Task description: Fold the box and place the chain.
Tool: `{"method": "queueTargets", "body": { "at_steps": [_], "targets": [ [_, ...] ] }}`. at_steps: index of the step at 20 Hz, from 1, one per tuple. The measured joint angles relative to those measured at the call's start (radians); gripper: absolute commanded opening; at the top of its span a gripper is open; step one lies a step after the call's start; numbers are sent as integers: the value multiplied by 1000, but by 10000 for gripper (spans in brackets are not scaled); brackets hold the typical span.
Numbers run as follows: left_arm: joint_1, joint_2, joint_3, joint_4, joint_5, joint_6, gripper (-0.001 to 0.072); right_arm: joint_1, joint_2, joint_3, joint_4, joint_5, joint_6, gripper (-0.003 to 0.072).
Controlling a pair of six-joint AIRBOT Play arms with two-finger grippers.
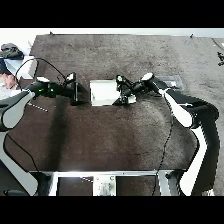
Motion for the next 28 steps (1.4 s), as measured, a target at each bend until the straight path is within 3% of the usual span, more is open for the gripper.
{"method": "queueTargets", "body": {
  "at_steps": [12, 28],
  "targets": [
    [-47, -16, 0, -26, -18, 19, 720, 0, 0, 0, 0, 0, 0, 302],
    [-82, -18, 10, -39, 56, 43, 720, 0, 0, 0, 1, 0, 3, 302]
  ]
}}
